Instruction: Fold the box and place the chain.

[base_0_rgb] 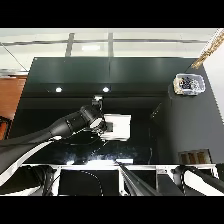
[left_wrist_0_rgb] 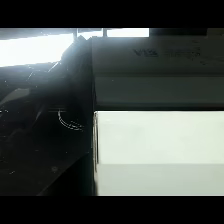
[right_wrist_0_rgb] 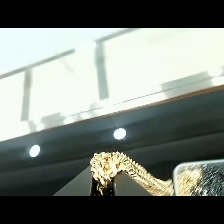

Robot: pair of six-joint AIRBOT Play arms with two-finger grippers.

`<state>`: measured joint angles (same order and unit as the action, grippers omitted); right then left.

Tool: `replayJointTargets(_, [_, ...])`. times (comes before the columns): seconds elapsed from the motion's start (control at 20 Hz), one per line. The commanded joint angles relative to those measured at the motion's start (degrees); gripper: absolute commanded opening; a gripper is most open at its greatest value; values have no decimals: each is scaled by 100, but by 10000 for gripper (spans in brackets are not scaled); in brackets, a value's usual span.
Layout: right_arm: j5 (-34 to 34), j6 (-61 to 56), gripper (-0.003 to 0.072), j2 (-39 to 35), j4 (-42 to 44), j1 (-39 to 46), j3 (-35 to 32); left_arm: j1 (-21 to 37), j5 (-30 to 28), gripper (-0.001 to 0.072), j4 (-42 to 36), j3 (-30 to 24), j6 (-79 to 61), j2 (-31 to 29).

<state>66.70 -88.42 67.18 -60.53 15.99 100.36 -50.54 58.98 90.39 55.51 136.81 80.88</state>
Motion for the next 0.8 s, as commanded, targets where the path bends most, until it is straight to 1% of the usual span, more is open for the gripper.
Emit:
replayJointTargets(0.0, [1200, 597, 2, -442, 354, -125, 33, 2, -2, 25, -2, 7, -2, 0])
replayJointTargets(0.05, [1711, 918, 2, -503, 326, -284, 7, 2, 0, 25, -2, 7, -2, 0])
replayJointTargets(0.1, [1908, 933, 2, -634, 289, -483, -155, 2, 2, 25, -2, 7, -2, 0])
replayJointTargets(0.2, [1902, 984, 2, -1054, 328, -999, -815, -2, 2, 25, -24, 7, -2, 0])
replayJointTargets(0.3, [2103, 988, 1, -1346, 330, -1495, -1419, -2, 2, 25, -66, 7, -2, 0])
replayJointTargets(0.45, [2487, 1099, 2, -1523, 385, -2205, -2116, -2, -4, 25, -109, 7, -2, 0])
replayJointTargets(0.6, [2341, 1113, 1, -1523, 841, -2811, -2660, -2, -2, 25, -107, 7, -2, 0])
replayJointTargets(0.75, [1803, 1119, 0, -1521, 1475, -3241, -3067, 2, -2, 25, -107, 7, -2, 0])
